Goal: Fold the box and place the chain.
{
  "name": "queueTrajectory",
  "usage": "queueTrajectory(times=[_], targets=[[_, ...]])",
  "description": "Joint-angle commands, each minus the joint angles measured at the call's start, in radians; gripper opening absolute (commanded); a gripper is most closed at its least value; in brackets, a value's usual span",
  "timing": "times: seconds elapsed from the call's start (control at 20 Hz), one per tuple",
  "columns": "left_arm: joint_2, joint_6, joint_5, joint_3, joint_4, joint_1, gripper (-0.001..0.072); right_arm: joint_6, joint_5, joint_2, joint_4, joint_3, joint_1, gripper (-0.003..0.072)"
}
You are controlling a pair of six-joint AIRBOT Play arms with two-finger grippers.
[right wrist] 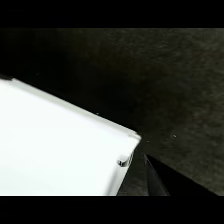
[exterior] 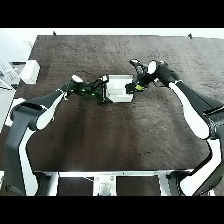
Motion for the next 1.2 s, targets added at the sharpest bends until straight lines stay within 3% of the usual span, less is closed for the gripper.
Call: queueTrajectory(times=[0.0, 0.85, 1.1, 1.15], targets=[[0.0, 0.0, 0.0, 0.0, 0.0, 0.001, 0.0349, 0.135, 0.019, -0.001, -0.125, 0.019, 0.044, 0.0526], [0.0, 0.0, 0.0, 0.0, 0.0, 0.001, 0.0348, 0.322, 0.067, -0.055, -0.199, 0.051, 0.065, 0.0514], [0.0, 0.0, 0.0, 0.0, 0.0, 0.001, 0.0348, 0.36, 0.087, -0.06, -0.235, 0.089, 0.066, 0.0483], [0.0, 0.0, 0.0, 0.0, 0.0, 0.001, 0.0348, 0.366, 0.087, -0.061, -0.241, 0.091, 0.066, 0.0445]])
